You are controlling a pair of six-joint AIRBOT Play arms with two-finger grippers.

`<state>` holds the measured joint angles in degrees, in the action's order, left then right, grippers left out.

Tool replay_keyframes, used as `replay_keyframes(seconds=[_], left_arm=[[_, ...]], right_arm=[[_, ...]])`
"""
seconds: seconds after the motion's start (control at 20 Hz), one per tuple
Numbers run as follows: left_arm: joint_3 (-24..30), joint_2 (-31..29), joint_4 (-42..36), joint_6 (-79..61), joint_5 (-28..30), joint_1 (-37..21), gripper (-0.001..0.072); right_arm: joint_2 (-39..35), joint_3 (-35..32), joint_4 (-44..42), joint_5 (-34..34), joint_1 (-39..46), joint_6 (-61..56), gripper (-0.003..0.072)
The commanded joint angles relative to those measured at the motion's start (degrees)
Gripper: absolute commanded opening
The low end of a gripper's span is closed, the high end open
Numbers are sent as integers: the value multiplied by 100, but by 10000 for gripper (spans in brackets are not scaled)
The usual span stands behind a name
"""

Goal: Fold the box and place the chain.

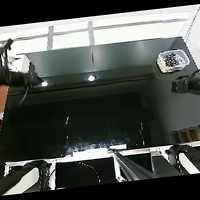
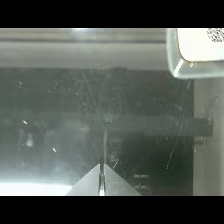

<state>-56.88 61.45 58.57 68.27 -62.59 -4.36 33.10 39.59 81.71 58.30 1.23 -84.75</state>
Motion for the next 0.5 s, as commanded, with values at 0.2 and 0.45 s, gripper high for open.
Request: replay_keyframes(seconds=[0.2, 0.45], left_arm=[[3126, -2780, -203, -396, 1759, 389, 29], [3141, -3005, -354, -352, 1943, 385, 29]], right_arm=[[-391, -1408, 33, -1355, 11, -356, 44], [-391, -1408, 42, -1357, 9, -352, 43]])
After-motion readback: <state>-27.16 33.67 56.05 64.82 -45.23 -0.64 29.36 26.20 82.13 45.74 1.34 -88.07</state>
